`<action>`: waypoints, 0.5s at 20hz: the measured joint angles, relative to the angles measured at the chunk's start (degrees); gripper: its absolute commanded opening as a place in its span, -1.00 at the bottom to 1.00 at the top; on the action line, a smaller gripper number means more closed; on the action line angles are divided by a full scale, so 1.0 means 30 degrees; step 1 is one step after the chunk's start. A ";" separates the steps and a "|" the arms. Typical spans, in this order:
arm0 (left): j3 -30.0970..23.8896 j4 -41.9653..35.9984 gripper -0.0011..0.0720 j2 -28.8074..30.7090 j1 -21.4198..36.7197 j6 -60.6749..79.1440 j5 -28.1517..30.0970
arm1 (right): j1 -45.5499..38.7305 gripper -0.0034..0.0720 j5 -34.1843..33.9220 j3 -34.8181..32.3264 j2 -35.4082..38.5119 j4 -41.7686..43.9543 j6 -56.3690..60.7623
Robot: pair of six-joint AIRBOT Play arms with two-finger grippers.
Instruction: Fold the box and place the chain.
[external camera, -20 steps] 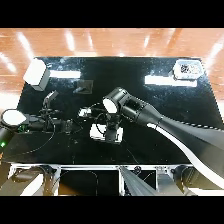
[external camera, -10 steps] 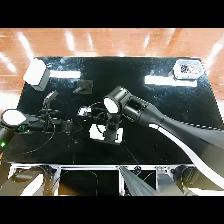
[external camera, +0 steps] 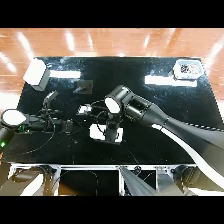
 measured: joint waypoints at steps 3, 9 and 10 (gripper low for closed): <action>0.0000 0.0000 0.76 0.0000 0.0000 0.0000 -0.0015 | 0.0000 0.34 -0.0087 0.0000 0.0000 -0.0197 0.0000; 0.0000 0.0000 0.76 0.0000 0.0000 0.0000 -0.0015 | 0.0000 0.34 -0.0255 0.0000 0.0000 -0.0364 0.0000; 0.0000 0.0000 0.76 0.0000 0.0000 0.0000 -0.0007 | 0.0000 0.34 -0.0262 0.0000 0.0000 -0.0364 0.0000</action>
